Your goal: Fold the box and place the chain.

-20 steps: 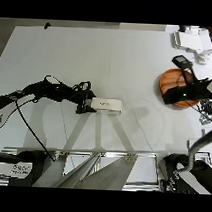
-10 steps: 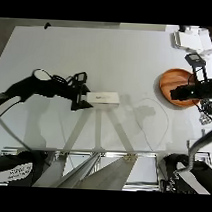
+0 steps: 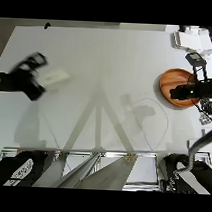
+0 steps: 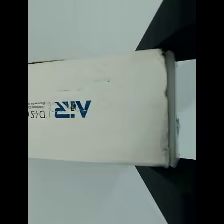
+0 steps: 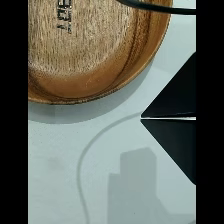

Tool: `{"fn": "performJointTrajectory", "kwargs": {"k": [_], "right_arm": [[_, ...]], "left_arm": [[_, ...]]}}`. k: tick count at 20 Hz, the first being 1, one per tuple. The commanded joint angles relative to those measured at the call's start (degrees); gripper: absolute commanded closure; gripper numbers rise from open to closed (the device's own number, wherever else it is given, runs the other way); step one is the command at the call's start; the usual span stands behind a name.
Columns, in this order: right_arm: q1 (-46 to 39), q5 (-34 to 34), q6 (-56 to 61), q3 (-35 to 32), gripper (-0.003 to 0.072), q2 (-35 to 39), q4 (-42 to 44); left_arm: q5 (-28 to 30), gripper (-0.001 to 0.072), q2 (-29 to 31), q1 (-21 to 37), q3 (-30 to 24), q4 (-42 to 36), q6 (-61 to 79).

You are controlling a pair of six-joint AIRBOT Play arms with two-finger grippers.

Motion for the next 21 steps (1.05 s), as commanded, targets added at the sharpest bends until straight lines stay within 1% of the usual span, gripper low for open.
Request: {"fn": "performJointTrajectory", "kwargs": {"k": [1,2,3,4,5,7,10,12,14,15,16,17,18,19,20,21], "right_arm": [[0.0,0.0,0.0,0.1,0.0677,0.0,0.1],[0.0,0.0,0.0,0.0,0.0677,0.0,0.1],[0.0,0.0,0.0,0.0,0.0677,0.0,0.1],[0.0,0.0,0.0,0.1,0.0677,0.0,0.1],[0.0,0.0,0.0,0.1,0.0677,0.0,0.1],[0.0,0.0,0.0,0.1,0.0677,0.0,0.1],[0.0,0.0,0.0,0.1,0.0677,0.0,0.1],[0.0,0.0,0.0,0.1,0.0677,0.0,0.1],[0.0,0.0,0.0,0.0,0.0677,0.0,0.1],[0.0,0.0,0.0,0.0,0.0677,0.0,0.1],[0.0,0.0,0.0,0.1,0.0677,0.0,0.1],[0.0,0.0,0.0,0.1,0.0677,0.0,0.1],[0.0,-0.1,0.0,0.1,0.0677,0.0,0.1],[0.0,-0.1,0.0,0.1,0.0677,0.0,0.1],[0.0,-0.2,0.0,0.1,0.0677,0.0,0.1],[0.0,-0.2,0.0,0.1,0.0677,0.0,0.1]], "left_arm": [[12.7,0.0702,5.2,12.5,0.0,-9.2,-8.8],[14.2,0.0702,5.2,16.1,-0.2,-18.3,-8.3],[15.5,0.0703,5.0,18.6,-1.2,-24.4,-5.9],[16.7,0.0703,4.6,19.6,-2.9,-26.6,-4.0],[17.8,0.0703,3.9,19.5,-5.0,-26.1,-3.3],[21.0,0.0703,1.1,19.1,-11.1,-23.6,-3.4],[26.3,0.0702,-5.2,19.1,-19.3,-21.9,-1.5],[28.3,0.0702,-10.2,19.1,-21.8,-19.5,-0.9],[29.2,0.0701,-14.6,19.1,-22.1,-19.4,-0.9],[29.2,0.0700,-16.0,19.1,-22.1,-19.4,-0.9],[29.1,0.0684,-16.8,19.1,-22.1,-19.4,-0.9],[29.0,0.0648,-17.0,19.1,-22.1,-19.4,-0.9],[28.9,0.0490,-16.7,19.1,-22.1,-19.1,-0.9],[28.9,0.0200,-16.0,19.1,-22.1,-19.0,-0.9],[29.0,0.0006,-15.1,19.1,-22.1,-19.0,-0.9],[28.2,0.0012,-13.6,19.1,-22.1,-19.0,-0.9]]}}
